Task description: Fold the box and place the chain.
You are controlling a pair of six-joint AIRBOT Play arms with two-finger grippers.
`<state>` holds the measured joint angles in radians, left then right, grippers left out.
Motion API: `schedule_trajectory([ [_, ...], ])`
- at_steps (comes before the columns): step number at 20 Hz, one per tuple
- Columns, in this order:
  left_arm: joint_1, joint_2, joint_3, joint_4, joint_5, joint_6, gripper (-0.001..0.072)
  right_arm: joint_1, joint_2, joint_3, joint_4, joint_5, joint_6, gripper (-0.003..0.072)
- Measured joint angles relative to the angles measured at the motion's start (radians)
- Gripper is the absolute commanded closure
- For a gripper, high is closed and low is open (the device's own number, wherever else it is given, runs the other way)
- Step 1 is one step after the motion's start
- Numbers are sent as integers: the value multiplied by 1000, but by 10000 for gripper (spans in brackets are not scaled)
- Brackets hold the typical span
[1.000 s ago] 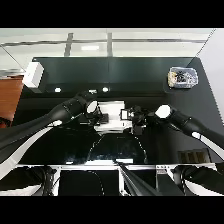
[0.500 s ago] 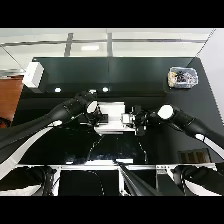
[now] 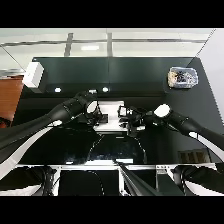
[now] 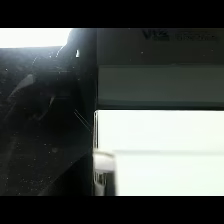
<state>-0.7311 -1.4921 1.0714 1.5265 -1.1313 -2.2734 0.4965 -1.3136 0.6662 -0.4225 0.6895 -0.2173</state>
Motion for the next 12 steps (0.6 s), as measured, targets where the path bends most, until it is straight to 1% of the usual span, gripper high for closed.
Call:
schedule_trajectory([
  [1,0,0,0,0,2,0,681,1,-6,0,11,-3,0,501],
  [2,0,0,0,-2,3,0,681,2,-11,0,24,-6,0,479],
  [3,0,0,0,-5,3,0,681,3,-14,0,31,-9,1,248],
  [4,0,0,0,-10,6,-2,680,3,-17,0,37,-16,1,263],
  [5,0,0,0,-10,6,0,680,3,-18,0,39,-21,6,502],
  [6,0,0,0,-13,4,-3,680,3,-20,0,42,-28,14,335],
  [7,0,0,0,-13,6,-3,680,3,-21,0,44,-34,22,284],
  [8,0,0,0,-16,6,-3,680,3,-21,0,45,-34,33,571],
  [9,0,0,0,-16,3,-3,680,3,-22,0,47,-37,49,670],
  [12,0,0,0,-21,5,-3,680,1,-4,0,29,-34,157,670],
])
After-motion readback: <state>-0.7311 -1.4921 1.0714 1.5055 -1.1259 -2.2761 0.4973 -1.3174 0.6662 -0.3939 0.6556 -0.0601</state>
